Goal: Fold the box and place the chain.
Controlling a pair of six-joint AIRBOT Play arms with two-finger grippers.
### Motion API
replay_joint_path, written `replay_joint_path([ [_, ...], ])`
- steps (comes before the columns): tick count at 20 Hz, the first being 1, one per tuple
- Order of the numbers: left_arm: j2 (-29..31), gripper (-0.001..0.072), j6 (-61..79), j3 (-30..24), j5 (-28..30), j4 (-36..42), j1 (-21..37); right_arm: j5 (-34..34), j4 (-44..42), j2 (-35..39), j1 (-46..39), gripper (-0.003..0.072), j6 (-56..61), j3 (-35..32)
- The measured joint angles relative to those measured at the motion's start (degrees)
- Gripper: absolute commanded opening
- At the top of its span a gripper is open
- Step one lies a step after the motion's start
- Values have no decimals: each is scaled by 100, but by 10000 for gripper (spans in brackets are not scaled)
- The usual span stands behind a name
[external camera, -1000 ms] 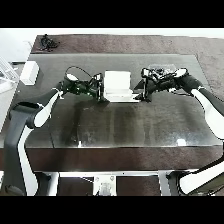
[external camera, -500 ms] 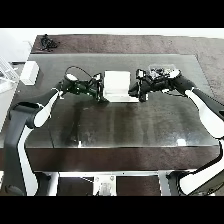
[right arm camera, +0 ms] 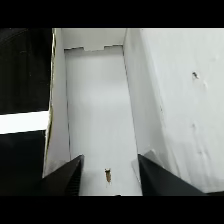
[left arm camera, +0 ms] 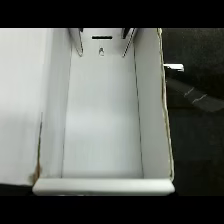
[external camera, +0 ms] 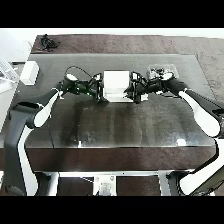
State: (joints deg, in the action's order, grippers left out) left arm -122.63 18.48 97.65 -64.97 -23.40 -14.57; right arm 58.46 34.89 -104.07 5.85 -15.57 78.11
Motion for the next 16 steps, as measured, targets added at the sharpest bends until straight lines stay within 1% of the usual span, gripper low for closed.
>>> replay_joint_path([
  [4,0,328,0,0,0,4,0,-120,-2,-13,9,584,-11,0],
  [5,0,329,-2,0,0,7,0,-133,-2,-15,9,647,-13,0],
  [11,0,328,-2,0,0,9,0,-177,24,-17,9,645,-22,0],
  [12,0,328,-2,0,0,9,0,-179,31,-17,11,511,-22,0],
  [13,0,329,-15,0,0,9,0,-195,35,-17,9,309,-11,0],
  [14,0,328,-15,0,-4,11,0,-221,68,-20,7,124,-4,0],
  [15,0,329,-15,0,-2,13,0,-234,85,-22,-15,6,11,-2],
  [16,0,328,-15,0,-7,15,-2,-232,85,-15,-48,3,76,0],
])
